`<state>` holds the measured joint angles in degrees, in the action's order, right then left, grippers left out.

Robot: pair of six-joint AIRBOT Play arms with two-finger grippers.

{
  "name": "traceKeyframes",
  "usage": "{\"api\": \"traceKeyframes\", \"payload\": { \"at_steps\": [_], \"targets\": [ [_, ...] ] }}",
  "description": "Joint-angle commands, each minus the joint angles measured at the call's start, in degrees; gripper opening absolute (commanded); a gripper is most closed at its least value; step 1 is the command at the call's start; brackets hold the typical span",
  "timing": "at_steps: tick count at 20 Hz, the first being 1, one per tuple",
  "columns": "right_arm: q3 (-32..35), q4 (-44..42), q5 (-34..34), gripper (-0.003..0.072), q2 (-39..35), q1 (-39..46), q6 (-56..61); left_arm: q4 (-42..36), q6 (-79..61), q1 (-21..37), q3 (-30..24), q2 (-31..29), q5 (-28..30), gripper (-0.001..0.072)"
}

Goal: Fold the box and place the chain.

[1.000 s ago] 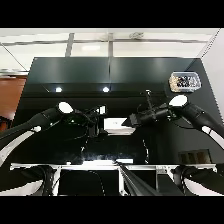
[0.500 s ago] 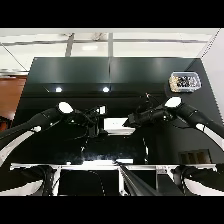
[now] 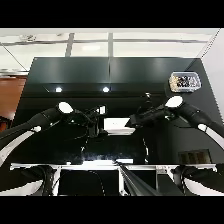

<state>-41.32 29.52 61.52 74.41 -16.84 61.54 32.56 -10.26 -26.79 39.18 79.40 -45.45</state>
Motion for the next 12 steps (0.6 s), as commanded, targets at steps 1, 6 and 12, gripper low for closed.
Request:
{"api": "traceKeyframes", "payload": {
  "at_steps": [1, 6, 12],
  "targets": [
    [-1.7, -1.36, 9.11, 0.0008, -5.11, 5.07, -0.5, -0.02, -0.02, 0.0, -0.04, 0.02, 0.02, 0.0391],
    [-2.32, -1.2, 13.75, 0.0008, -16.13, 17.42, -0.48, 0.24, 0.02, 0.04, -0.02, -1.31, 0.04, 0.0713],
    [-2.29, 0.79, 16.68, 0.0008, -21.0, 26.45, -0.44, 7.72, 9.79, -0.02, 0.79, -12.55, -2.23, 0.0706]
  ]
}}
